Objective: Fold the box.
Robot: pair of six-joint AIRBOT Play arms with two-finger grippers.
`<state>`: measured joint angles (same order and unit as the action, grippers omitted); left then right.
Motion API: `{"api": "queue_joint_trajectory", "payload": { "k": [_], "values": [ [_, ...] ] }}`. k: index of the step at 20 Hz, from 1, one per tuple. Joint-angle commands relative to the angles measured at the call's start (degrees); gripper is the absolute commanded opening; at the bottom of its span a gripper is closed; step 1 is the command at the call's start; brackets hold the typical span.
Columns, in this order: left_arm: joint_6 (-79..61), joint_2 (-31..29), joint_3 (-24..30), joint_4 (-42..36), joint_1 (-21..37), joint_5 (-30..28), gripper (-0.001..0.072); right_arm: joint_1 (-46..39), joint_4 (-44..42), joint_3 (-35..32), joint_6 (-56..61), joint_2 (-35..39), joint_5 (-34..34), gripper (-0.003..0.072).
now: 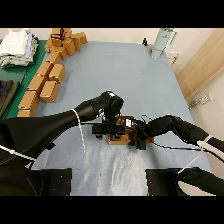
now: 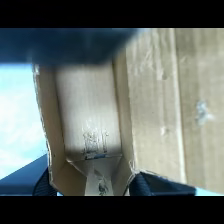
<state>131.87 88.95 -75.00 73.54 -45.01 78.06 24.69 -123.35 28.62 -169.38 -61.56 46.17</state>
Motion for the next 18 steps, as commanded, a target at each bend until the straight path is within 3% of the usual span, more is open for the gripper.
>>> {"api": "queue_joint_trajectory", "payload": {
  "k": [1,5,14,15,16,17,18],
  "values": [
    [-4.33,-0.02,-0.07,-3.96,1.86,3.61,0.0520,0.04,-0.02,0.00,0.02,-0.02,-0.02,0.0531],
    [-8.59,-0.02,-0.07,-9.33,4.83,3.50,0.0520,0.04,-0.02,0.00,0.02,-0.02,-0.02,0.0531],
    [-15.10,0.00,-0.07,-13.55,12.61,2.51,0.0519,0.04,-0.02,0.00,0.02,-0.02,0.00,0.0531],
    [-15.78,0.00,-0.07,-13.55,13.49,2.56,0.0409,0.04,-0.02,0.00,0.02,-0.02,-0.02,0.0531],
    [-16.02,0.00,-0.07,-13.55,14.49,2.47,0.0152,0.04,-0.02,0.00,0.02,-0.02,-0.02,0.0530],
    [-17.46,0.00,-0.07,-13.53,15.47,2.38,0.0082,0.04,-0.02,0.00,0.02,-0.02,0.00,0.0531],
    [-20.00,0.00,-0.07,-13.53,16.59,2.40,0.0082,0.04,-0.02,0.00,0.02,-0.02,0.00,0.0531]
  ]
}}
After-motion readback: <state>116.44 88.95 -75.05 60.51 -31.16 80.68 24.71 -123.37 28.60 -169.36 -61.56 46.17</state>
